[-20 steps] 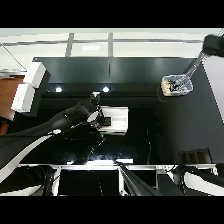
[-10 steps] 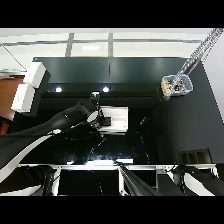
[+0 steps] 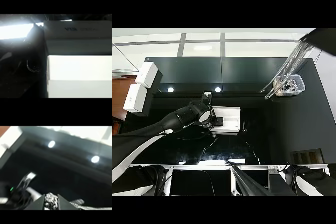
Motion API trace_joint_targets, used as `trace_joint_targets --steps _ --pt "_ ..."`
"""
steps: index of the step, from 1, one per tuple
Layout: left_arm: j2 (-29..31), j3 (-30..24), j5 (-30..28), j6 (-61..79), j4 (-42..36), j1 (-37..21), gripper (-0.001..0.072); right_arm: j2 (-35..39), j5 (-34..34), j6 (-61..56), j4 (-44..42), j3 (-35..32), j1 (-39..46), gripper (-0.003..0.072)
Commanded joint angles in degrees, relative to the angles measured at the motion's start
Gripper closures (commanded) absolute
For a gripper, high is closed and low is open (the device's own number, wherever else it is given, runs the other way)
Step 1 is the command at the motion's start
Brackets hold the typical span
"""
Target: Fold the box and place the chain.
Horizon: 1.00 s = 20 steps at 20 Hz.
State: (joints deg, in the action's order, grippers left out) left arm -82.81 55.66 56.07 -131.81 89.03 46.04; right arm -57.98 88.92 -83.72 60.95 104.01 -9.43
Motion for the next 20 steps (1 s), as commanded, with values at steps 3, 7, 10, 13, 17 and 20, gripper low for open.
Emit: trace_joint_targets --steps 3,7,10,13,17,20 --pt "0.0 0.0 0.0 0.0 0.0 0.0 0.0680 -0.3 1.7 -0.4 -1.6 -2.8 -9.6 0.0660" --pt "0.0 0.0 0.0 0.0 0.0 0.0 0.0680 -1.9 -1.8 -1.3 -1.6 -7.2 -16.3 0.0660" --pt "0.0 0.0 0.0 0.0 0.0 0.0 0.0680 -4.2 -2.7 -1.3 -1.7 -10.2 -19.9 0.0660" --pt "0.0 0.0 0.0 0.0 0.0 0.0 0.0680 -6.7 -5.2 -1.3 -1.4 -11.0 -22.8 0.0660" --pt "0.0 0.0 0.1 0.0 0.0 0.0 0.0680 -10.3 -6.6 -1.3 -0.3 -11.1 -23.9 0.0660" --pt "0.0 0.0 0.1 0.0 0.0 0.0 0.0680 -10.8 -5.6 -3.6 6.9 -13.6 -23.9 0.0660"
